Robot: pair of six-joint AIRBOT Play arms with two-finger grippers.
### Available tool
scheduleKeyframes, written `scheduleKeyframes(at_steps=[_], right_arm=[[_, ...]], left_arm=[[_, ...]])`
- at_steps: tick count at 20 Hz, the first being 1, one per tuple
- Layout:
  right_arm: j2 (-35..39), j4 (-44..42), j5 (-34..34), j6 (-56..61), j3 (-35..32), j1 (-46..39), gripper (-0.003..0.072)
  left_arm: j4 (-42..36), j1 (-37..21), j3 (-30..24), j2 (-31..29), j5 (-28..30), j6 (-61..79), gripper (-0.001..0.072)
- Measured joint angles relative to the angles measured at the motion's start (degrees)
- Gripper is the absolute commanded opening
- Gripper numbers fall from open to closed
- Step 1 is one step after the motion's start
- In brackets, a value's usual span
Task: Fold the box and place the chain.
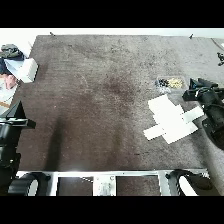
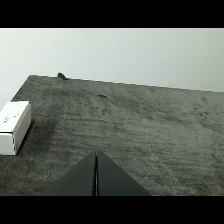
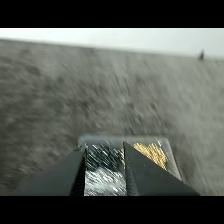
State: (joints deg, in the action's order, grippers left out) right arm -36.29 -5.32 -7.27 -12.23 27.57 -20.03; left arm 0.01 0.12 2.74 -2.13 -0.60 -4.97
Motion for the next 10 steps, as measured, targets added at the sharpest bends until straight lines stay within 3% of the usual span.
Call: scheduleKeyframes(at_steps=[2,6,10], right_arm=[[-5.9,2.9,-9.7,3.5,2.3,-9.5,0.0413],[-18.5,19.3,-29.9,18.6,10.8,-26.8,0.042],[-31.2,35.1,-44.7,31.8,24.9,-36.6,0.0421]], left_arm=[[0.0,0.0,0.0,0.0,0.0,0.0,0.0012],[0.0,0.0,0.0,0.0,0.0,0.0,0.0012],[0.0,0.0,0.0,0.0,0.0,0.0,0.0012]])
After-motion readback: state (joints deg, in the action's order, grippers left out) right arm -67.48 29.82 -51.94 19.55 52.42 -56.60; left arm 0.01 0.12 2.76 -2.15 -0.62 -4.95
